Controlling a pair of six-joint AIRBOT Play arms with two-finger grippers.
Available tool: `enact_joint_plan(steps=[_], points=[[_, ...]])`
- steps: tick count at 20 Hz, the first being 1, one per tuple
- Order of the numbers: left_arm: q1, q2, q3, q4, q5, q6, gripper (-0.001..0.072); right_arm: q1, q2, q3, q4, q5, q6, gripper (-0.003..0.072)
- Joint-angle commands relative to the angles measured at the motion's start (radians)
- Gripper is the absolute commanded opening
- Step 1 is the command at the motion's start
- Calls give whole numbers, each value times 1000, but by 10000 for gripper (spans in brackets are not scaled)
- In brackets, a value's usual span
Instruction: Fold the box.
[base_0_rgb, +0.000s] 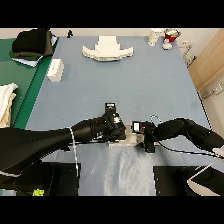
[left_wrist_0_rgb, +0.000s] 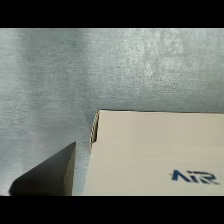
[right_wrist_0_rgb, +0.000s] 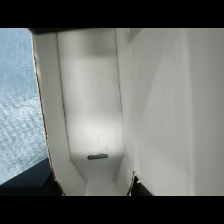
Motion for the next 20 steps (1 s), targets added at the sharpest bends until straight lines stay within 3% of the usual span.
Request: enact_joint_plan(steps=[1,3,7,9,17,18,19,20], points=[[-35,-20,8,45,10,-55,375,1,0,0,0,0,0,467],[-53,-42,10,44,37,-55,226,1,0,0,0,0,0,467],[-58,-48,10,52,8,-56,225,1,0,0,0,0,0,467],[-59,-48,10,57,-11,-57,17,1,0,0,0,0,0,467],[-59,-48,10,58,-10,-58,20,1,0,0,0,0,0,467],[-59,-48,10,58,-9,-57,128,1,0,0,0,0,0,467],[-58,-48,10,55,-9,-60,434,1,0,0,0,0,0,467],[-58,-48,10,55,-9,-62,497,1,0,0,0,0,0,467]])
